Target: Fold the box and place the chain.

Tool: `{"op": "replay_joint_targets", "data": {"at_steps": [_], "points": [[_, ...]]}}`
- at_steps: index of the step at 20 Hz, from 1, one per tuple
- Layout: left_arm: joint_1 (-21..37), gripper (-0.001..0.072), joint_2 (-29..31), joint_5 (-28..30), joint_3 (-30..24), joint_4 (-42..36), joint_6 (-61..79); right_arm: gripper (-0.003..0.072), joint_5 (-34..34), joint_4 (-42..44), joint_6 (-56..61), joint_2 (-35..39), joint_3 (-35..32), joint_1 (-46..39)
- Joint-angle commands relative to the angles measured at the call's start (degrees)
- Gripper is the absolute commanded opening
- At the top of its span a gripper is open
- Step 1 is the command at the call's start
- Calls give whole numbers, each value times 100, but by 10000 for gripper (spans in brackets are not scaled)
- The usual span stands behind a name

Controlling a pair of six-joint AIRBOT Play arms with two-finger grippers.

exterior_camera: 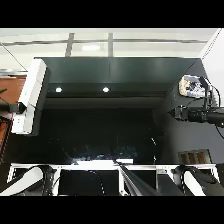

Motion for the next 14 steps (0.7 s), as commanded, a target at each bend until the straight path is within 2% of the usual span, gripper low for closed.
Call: {"op": "replay_joint_targets", "data": {"at_steps": [1,4,5,6,7,9,10,12,14], "points": [[-356,718,284,-160,669,-39,-31,17,103,0,-129,2,179,-4],[-997,702,675,-387,1246,-511,-157,17,846,-11,-308,4,957,-2],[-1239,578,837,-457,1327,-737,-520,17,1137,-13,-317,9,1222,-2],[-1462,328,997,-555,1327,-925,-863,16,1325,-13,-319,74,1419,-2],[-1711,32,1147,-833,1320,-1047,-1069,15,1246,-33,-350,245,1464,-2],[-2275,27,1447,-1123,1099,-1294,-1143,15,667,-323,-584,708,1329,15],[-2647,27,1698,-894,767,-1370,-1139,15,90,-514,-881,1023,1104,63],[-3410,27,2271,188,-216,-1362,-1141,16,-1244,-671,-1005,1486,420,107],[-3943,28,2691,1311,-1252,-1360,-1141,17,-2166,-723,-1005,1519,-175,107]]}}
